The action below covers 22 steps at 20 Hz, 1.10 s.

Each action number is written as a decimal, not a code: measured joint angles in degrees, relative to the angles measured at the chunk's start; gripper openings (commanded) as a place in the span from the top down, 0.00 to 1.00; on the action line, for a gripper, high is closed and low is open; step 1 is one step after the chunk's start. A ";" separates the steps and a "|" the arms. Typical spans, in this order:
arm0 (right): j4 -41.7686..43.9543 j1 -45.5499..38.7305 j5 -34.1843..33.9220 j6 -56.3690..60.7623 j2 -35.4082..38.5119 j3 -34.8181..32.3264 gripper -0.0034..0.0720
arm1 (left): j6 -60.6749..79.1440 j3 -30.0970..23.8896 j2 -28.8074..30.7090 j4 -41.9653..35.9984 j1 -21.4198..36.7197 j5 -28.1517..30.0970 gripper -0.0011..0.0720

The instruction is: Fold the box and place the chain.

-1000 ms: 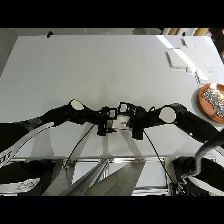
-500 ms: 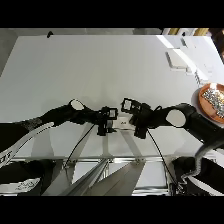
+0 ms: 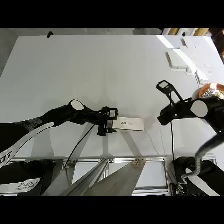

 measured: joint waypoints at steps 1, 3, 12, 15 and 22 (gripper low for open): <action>-0.13 -1.46 1.20 1.60 -0.09 -0.42 0.87 | 0.00 0.00 0.00 0.00 0.02 0.00 0.61; -0.52 -3.41 3.28 4.13 -0.20 -1.01 0.87 | 0.00 0.02 0.00 0.00 0.02 0.00 0.61; -0.52 -5.40 5.79 7.17 -0.28 -1.60 0.87 | -0.28 0.00 0.00 0.02 0.00 -0.11 0.61; -0.52 -5.46 5.92 7.37 -0.28 -1.60 0.87 | -2.80 0.00 0.79 0.96 0.17 -0.48 0.61; -0.50 -5.46 5.97 7.52 -0.28 -1.60 0.87 | -22.88 0.02 14.25 14.10 8.90 0.74 0.61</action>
